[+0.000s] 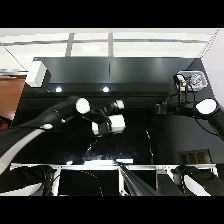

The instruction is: Fold the box and place the chain.

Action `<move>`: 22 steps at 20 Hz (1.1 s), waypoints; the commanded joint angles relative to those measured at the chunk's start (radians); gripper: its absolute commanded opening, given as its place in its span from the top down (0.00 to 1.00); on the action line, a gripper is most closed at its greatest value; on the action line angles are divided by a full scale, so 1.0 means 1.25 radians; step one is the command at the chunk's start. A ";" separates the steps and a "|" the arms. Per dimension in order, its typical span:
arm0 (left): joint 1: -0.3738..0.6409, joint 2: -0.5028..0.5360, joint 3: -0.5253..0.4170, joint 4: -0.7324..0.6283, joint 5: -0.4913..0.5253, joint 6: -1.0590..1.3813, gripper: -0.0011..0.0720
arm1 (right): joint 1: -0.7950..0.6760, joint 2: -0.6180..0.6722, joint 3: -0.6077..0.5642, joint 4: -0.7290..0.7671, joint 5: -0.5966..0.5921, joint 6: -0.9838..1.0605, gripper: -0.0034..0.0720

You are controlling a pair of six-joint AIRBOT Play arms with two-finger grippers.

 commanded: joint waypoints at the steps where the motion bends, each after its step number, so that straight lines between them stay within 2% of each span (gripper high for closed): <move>1: 0.181 0.063 0.000 0.131 -0.103 -0.199 0.60 | -0.001 0.001 0.000 -0.002 0.002 0.000 0.95; 4: 0.406 0.103 0.000 0.234 -0.158 -0.329 0.60 | -0.001 0.001 0.000 -0.002 0.002 0.000 0.95; 6: 0.571 0.110 0.000 0.288 -0.158 -0.400 0.60 | -0.001 0.001 0.000 -0.002 0.002 0.000 0.95; 8: 0.723 0.104 0.000 0.289 -0.147 -0.426 0.60 | -0.001 0.001 0.000 -0.002 0.002 0.000 0.95; 11: 0.852 0.097 0.001 0.310 -0.076 -0.422 0.59 | 0.000 0.001 0.000 0.000 0.010 0.000 0.95; 13: 0.891 0.096 0.003 0.308 0.015 -0.422 0.59 | 0.000 0.001 0.000 0.000 0.017 0.000 0.95; 15: 0.898 0.092 0.004 0.302 0.121 -0.421 0.59 | 0.000 0.001 0.000 0.000 0.017 0.000 0.95; 16: 0.895 0.078 0.013 0.296 0.148 -0.397 0.59 | 0.000 0.001 0.000 0.000 0.016 0.000 0.95; 19: 0.877 -0.008 0.077 0.181 0.114 -0.227 0.59 | 0.000 0.001 0.000 0.000 0.014 0.000 0.95; 22: 0.856 -0.075 0.129 0.128 0.128 -0.206 0.59 | 0.000 0.001 0.000 0.000 0.015 0.000 0.95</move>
